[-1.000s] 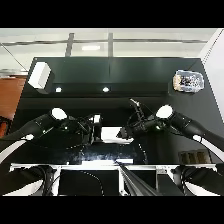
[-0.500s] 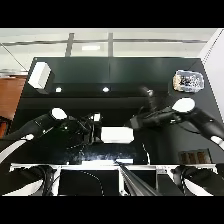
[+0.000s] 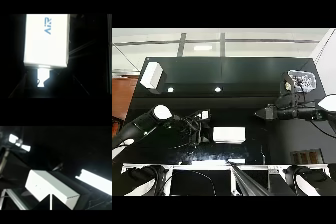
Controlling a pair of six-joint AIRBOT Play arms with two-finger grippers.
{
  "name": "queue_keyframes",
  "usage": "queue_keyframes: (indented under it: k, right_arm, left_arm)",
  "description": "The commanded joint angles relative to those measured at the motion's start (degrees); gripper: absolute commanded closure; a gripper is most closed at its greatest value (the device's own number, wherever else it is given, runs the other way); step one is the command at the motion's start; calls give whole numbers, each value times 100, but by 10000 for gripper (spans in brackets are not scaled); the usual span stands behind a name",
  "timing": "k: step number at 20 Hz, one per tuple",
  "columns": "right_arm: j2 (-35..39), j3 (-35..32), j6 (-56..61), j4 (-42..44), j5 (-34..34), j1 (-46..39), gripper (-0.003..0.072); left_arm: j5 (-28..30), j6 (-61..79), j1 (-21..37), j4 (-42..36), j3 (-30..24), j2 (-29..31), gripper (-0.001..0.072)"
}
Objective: Fold the box and place the chain.
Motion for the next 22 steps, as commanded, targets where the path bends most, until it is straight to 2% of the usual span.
queue_keyframes:
  k: [1,6,8,12,15,22]
  right_arm:
    - [46,7,37,-363,-114,-175,646]
    - [46,7,251,-494,-378,-175,646]
    - [46,7,601,-728,-654,-175,646]
    - [46,7,772,-911,-695,-175,646]
    - [46,7,796,-949,-728,-175,646]
    - [46,7,796,-955,-730,-175,646]
  left_arm:
    - [170,-308,-273,44,243,138,0]
    - [466,-623,-872,42,715,-234,0]
    - [726,-844,-1082,39,796,-498,1]
    - [798,-846,-1390,24,852,-728,0]
    - [1008,-859,-1493,-70,852,-728,0]
    - [1049,-883,-1495,-87,852,-748,0]
